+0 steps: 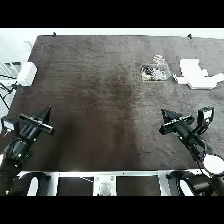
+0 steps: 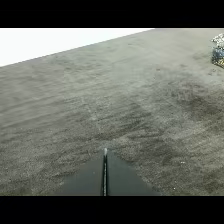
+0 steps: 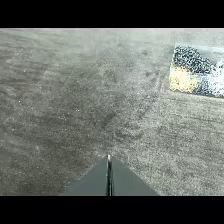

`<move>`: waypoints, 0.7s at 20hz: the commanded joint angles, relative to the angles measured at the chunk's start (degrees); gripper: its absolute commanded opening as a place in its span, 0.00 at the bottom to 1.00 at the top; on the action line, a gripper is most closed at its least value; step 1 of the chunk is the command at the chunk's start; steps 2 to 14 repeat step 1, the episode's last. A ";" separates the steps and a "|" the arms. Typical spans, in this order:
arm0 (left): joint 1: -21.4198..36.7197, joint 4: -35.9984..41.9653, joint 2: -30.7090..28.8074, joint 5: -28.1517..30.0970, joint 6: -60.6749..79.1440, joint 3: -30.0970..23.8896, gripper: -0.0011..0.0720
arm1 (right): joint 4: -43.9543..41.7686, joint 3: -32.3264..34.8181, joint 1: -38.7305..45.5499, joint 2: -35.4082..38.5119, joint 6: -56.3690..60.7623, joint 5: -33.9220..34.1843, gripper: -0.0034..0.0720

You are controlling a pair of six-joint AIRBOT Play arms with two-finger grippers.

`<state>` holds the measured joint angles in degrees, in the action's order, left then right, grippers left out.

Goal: Fold the box and place the chain.

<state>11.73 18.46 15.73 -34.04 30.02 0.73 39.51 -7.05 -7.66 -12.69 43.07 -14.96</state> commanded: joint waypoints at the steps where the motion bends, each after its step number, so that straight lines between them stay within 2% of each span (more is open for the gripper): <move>1: -0.02 -0.02 -0.04 0.00 0.00 -0.02 0.04 | -0.02 0.02 -0.02 0.04 0.02 -0.02 0.06; 14: -0.02 -0.02 -0.04 0.00 0.00 -0.02 0.04 | -0.02 0.02 -0.02 0.04 0.02 -0.02 0.06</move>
